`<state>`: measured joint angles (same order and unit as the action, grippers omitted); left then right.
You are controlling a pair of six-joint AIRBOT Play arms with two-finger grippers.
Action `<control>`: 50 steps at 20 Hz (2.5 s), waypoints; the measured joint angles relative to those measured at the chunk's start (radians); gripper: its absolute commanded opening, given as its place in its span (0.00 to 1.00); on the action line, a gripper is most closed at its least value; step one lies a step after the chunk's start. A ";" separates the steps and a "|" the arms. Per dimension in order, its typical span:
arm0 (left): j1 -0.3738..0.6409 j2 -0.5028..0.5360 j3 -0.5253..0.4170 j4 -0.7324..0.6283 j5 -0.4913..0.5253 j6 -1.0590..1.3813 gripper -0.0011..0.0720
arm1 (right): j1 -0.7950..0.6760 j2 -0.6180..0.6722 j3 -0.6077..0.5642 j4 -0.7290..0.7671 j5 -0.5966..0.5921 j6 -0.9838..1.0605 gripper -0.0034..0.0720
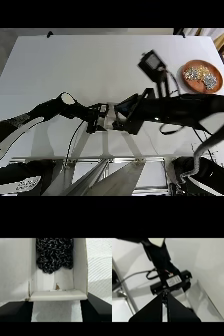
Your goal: Fold the box and place the chain.
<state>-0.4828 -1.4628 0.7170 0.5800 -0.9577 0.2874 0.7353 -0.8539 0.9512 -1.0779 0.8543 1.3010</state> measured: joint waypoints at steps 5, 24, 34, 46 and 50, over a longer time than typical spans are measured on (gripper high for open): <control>0.000 0.000 0.000 0.000 0.000 0.000 0.30 | 0.000 -0.204 -0.003 -0.021 0.053 0.000 0.06; 0.000 0.000 0.000 0.000 0.000 0.000 0.30 | -0.004 -0.322 -0.046 -0.180 0.135 0.135 0.22; 0.000 0.000 0.000 0.000 0.000 0.000 0.30 | -0.316 -0.074 0.013 -0.401 0.384 0.174 0.23; 0.000 0.000 0.000 0.000 0.000 0.000 0.30 | -0.514 -0.417 0.003 -0.430 0.222 0.165 0.50; 0.000 0.000 0.000 0.000 0.000 0.000 0.30 | -0.518 -0.504 0.003 -0.422 0.206 0.165 0.50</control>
<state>-0.4824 -1.4628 0.7170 0.5797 -0.9577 0.2874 0.2176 -1.3575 0.9539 -1.4994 1.0599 1.4658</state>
